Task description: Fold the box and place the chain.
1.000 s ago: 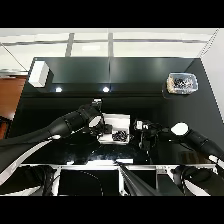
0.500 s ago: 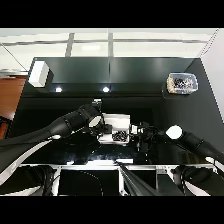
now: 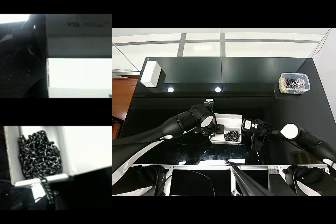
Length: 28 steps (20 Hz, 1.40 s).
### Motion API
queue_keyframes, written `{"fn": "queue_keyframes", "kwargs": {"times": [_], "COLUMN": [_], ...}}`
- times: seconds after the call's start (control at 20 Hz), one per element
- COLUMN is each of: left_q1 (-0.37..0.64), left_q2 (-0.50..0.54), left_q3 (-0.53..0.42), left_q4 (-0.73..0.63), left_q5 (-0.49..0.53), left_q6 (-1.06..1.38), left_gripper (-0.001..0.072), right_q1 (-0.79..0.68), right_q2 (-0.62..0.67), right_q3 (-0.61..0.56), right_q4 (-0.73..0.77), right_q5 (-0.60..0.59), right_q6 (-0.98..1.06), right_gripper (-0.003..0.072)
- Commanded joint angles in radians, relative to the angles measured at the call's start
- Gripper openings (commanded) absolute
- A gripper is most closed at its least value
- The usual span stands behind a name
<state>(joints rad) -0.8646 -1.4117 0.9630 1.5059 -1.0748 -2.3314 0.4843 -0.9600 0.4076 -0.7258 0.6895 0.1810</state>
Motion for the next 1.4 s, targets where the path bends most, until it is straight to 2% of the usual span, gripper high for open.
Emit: {"fn": "queue_keyframes", "kwargs": {"times": [0.0,0.15,0.2,0.35,0.45,0.5,0.55,0.6,0.7,0.85,1.0,1.15,1.25,1.35], "left_q1": [0.000,0.000,0.000,0.000,0.000,0.000,0.000,0.000,0.000,0.001,0.002,0.004,0.011,0.019], "left_q2": [0.000,0.000,0.000,0.000,0.000,0.000,0.000,0.000,0.000,0.000,0.000,-0.002,-0.013,-0.024], "left_q3": [0.000,0.000,0.000,0.000,0.000,0.000,0.000,0.000,0.000,0.001,0.012,0.041,0.048,0.049], "left_q4": [0.000,0.000,0.000,0.000,0.000,0.000,0.000,0.000,0.000,-0.022,-0.075,-0.043,-0.017,-0.049], "left_q5": [0.000,0.001,0.001,0.002,0.001,0.001,0.000,0.000,0.000,0.002,0.058,0.042,0.014,0.032], "left_q6": [0.000,0.000,0.000,0.000,0.000,0.000,0.000,0.000,0.000,0.004,-0.005,-0.077,-0.115,-0.114], "left_gripper": [0.0025,0.0025,0.0025,0.0025,0.0025,0.0025,0.0024,0.0025,0.0025,0.0025,0.0023,0.0021,0.0021,0.0026], "right_q1": [-0.041,-0.053,-0.053,-0.039,-0.009,0.000,0.000,-0.014,-0.077,-0.247,-0.401,-0.500,-0.524,-0.524], "right_q2": [0.108,0.179,0.185,0.178,0.159,0.151,0.150,0.150,0.155,0.172,0.194,0.199,0.199,0.199], "right_q3": [0.085,0.205,0.236,0.249,0.249,0.249,0.249,0.253,0.261,0.303,0.323,0.323,0.323,0.323], "right_q4": [-0.212,-0.119,-0.043,0.268,0.349,0.335,0.293,0.247,0.184,0.167,0.167,0.167,0.167,0.167], "right_q5": [0.196,0.336,0.320,0.175,0.149,0.149,0.138,0.137,0.173,0.300,0.414,0.440,0.425,0.422], "right_q6": [0.336,0.472,0.507,0.591,0.594,0.610,0.675,0.720,0.738,0.743,0.743,0.742,0.742,0.727], "right_gripper": [0.0009,0.0009,0.0009,0.0009,0.0014,0.0162,0.0494,0.0547,0.0546,0.0546,0.0546,0.0546,0.0546,0.0546]}}
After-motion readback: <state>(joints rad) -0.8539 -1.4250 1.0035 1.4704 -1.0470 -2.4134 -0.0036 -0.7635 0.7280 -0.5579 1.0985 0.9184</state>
